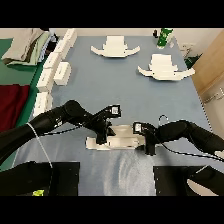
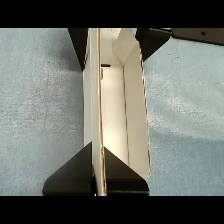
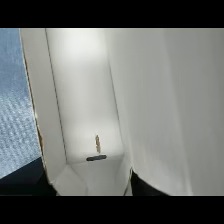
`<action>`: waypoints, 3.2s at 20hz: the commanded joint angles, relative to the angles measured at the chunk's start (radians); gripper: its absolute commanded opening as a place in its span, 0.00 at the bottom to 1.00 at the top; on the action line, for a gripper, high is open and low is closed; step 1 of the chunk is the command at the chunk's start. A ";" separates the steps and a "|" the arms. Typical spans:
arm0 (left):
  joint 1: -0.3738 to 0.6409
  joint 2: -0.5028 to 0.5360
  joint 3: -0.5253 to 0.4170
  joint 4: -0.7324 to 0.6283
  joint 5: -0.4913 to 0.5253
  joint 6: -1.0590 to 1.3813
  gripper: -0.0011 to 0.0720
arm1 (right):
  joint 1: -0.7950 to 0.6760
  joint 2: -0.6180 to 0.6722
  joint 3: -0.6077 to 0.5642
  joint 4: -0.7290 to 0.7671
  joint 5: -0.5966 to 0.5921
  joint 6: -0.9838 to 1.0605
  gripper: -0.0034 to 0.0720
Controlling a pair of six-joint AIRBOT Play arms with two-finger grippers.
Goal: Fold the box.
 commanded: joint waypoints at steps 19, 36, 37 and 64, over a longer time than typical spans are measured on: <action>0.021 0.034 0.046 0.061 -0.069 -0.205 0.75 | 0.001 0.001 0.000 0.000 0.000 0.000 0.71; -0.072 0.116 0.055 0.016 0.172 -1.209 0.04 | 0.001 0.001 0.000 0.000 0.000 0.000 0.71; -0.066 0.088 0.055 0.037 0.211 -1.232 0.04 | 0.001 0.001 0.000 0.000 0.000 0.000 0.71; 0.080 0.177 0.127 0.356 0.021 -1.267 0.03 | 0.001 0.001 0.000 0.000 0.000 0.000 0.71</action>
